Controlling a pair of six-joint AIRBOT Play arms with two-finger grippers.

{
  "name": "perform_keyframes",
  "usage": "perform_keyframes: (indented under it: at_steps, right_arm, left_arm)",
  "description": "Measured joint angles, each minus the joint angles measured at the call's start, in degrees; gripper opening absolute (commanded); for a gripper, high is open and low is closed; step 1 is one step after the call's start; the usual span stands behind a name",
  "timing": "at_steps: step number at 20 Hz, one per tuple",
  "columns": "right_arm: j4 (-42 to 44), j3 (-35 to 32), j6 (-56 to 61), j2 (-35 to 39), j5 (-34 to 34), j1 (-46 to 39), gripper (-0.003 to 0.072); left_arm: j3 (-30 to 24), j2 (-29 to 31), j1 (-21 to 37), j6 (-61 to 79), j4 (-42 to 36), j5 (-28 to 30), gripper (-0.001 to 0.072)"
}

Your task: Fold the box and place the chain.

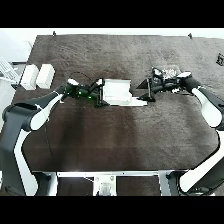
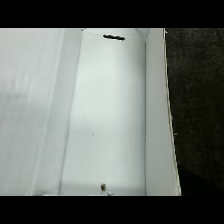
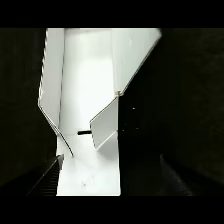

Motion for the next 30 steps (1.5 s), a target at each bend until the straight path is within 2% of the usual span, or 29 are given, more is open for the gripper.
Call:
perform_keyframes:
  at_steps: [1,2,5,8,11,16,23,30]
  right_arm:
    - [1.0,0.0,0.0,0.7,1.1,-0.4,0.0247]
    - [2.8,0.0,0.0,1.3,2.8,-0.7,0.0018]
    - [9.0,0.0,0.9,2.2,7.3,-0.6,0.0005]
    - [13.5,0.0,5.1,2.5,7.1,1.4,0.0005]
    - [14.2,0.0,8.7,2.7,2.6,4.3,0.0004]
    - [9.1,0.0,12.0,2.7,-6.0,8.9,0.0005]
    - [7.0,0.1,13.8,2.7,-17.5,10.6,0.0004]
    - [1.8,0.2,15.4,0.7,-21.0,11.8,0.0005]
  left_arm:
    - [0.0,0.0,0.0,0.0,0.0,0.0,0.0342]
    - [0.0,0.0,0.0,0.0,0.0,0.0,0.0342]
    - [0.0,0.0,0.0,0.0,0.0,-0.1,0.0342]
    - [0.0,0.0,0.0,0.1,0.1,-0.1,0.0342]
    - [0.0,0.0,0.0,0.1,0.1,-0.1,0.0342]
    - [0.0,0.0,0.0,0.1,0.1,-0.1,0.0342]
    - [0.0,0.0,0.0,0.0,0.1,-0.1,0.0342]
    - [0.0,0.0,0.0,0.0,0.1,-0.3,0.0342]
